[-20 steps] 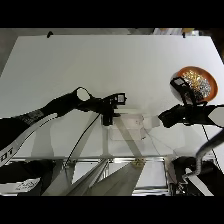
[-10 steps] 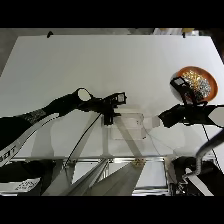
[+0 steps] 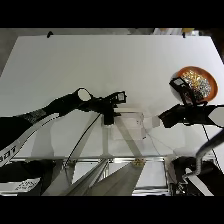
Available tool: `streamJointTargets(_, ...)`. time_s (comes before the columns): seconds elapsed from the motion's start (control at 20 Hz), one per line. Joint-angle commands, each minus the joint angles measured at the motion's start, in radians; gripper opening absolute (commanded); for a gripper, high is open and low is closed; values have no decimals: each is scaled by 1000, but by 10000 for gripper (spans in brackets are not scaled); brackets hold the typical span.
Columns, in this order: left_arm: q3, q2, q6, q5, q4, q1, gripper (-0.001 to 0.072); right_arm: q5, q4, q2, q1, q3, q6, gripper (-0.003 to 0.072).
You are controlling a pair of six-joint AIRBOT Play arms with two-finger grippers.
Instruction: Fold the box and place the chain.
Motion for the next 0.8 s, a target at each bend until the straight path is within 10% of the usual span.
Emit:
streamJointTargets(0.0,0,-1,-6,1,0,-1,5,6,4,1,0,1,-28,356)
streamJointTargets(0.75,0,0,-11,0,-29,-1,11,47,11,1,0,1,-73,354)
